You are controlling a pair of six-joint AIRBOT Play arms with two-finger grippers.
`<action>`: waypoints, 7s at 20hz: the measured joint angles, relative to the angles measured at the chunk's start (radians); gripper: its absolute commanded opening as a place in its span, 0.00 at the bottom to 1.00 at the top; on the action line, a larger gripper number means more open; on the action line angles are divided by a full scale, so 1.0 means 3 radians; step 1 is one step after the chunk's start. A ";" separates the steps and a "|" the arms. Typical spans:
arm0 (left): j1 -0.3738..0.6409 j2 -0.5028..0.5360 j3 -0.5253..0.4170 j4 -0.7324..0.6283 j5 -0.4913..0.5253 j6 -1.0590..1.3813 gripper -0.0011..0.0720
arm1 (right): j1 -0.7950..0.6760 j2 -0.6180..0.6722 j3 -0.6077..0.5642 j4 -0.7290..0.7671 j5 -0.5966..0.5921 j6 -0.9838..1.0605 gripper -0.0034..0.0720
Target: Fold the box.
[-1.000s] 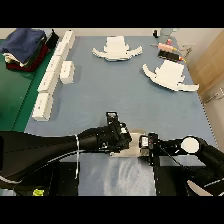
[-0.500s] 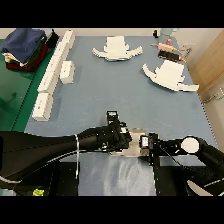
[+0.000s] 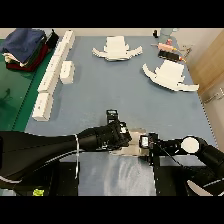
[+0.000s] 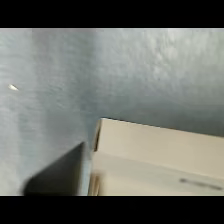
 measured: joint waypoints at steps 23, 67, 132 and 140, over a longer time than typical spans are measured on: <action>0.0528 0.1077 0.0183 0.0209 -0.0964 0.1930 0.04 | 0.0000 0.0000 0.0000 0.0000 0.0003 -0.0001 0.72; 0.1891 0.1047 -0.2064 -0.4107 0.1504 1.0695 0.97 | 0.0000 0.0000 0.0000 0.0000 0.0000 -0.0001 0.72; 0.1273 0.1296 -0.2294 -0.3883 0.2201 0.9575 0.97 | 0.0001 0.0000 0.0000 0.0000 0.0001 -0.0001 0.72; 0.1185 0.1292 -0.2294 -0.3955 0.2305 0.9584 0.65 | 0.0001 0.0000 0.0000 0.0000 0.0003 -0.0001 0.72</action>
